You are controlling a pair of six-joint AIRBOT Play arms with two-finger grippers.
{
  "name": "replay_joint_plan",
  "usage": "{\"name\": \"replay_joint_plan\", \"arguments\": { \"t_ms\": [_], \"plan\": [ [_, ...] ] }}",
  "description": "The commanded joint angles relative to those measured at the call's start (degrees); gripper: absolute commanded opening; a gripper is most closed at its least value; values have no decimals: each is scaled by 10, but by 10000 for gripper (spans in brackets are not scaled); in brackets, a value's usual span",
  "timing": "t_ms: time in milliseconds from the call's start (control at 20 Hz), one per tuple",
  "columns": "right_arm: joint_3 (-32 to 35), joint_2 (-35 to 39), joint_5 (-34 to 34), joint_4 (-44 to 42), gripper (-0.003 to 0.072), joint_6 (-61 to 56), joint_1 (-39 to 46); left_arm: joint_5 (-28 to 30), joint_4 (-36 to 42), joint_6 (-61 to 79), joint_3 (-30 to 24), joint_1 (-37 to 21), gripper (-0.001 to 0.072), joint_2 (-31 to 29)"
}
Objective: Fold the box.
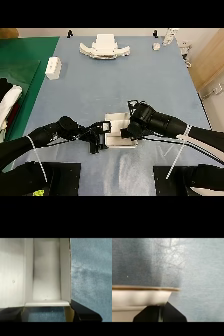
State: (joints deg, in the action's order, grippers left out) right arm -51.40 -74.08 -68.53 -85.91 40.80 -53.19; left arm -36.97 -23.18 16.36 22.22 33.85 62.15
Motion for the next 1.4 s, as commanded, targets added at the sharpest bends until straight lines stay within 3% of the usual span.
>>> {"name": "replay_joint_plan", "arguments": {
  "t_ms": [0,50,100,200,250,300,500,550,650,700,750,900,1050,1200,1350],
  "plan": [
    [-1,0,-1,-8,100,-3,-1,1,0,1,0,0,474,0],
    [-1,3,-1,-12,317,-3,-1,1,0,1,0,0,474,0],
    [-1,7,-1,-15,387,-2,-1,1,0,1,0,0,474,0],
    [-2,23,-7,-15,394,3,0,1,0,1,0,0,474,0],
    [-5,34,-17,-12,495,4,0,1,0,1,0,0,474,0],
    [-9,44,-33,-8,534,5,3,1,0,1,0,0,474,0],
    [-30,96,-102,26,532,29,29,1,0,1,0,0,474,0],
    [-30,109,-102,37,491,38,41,1,0,1,0,0,474,0],
    [-30,118,-102,36,149,81,88,1,0,1,0,0,474,0],
    [-28,114,-100,31,42,109,122,1,0,1,0,0,474,0],
    [-26,105,-97,22,2,136,156,1,0,1,0,0,474,0],
    [-20,60,-29,-83,2,266,270,1,0,1,0,0,474,0],
    [-21,-11,26,-321,2,449,378,1,0,1,0,0,474,0],
    [-27,-87,-19,-544,2,613,440,1,0,1,0,0,474,0],
    [-51,-139,-110,-591,1,674,437,1,0,1,0,0,474,0]
  ]
}}
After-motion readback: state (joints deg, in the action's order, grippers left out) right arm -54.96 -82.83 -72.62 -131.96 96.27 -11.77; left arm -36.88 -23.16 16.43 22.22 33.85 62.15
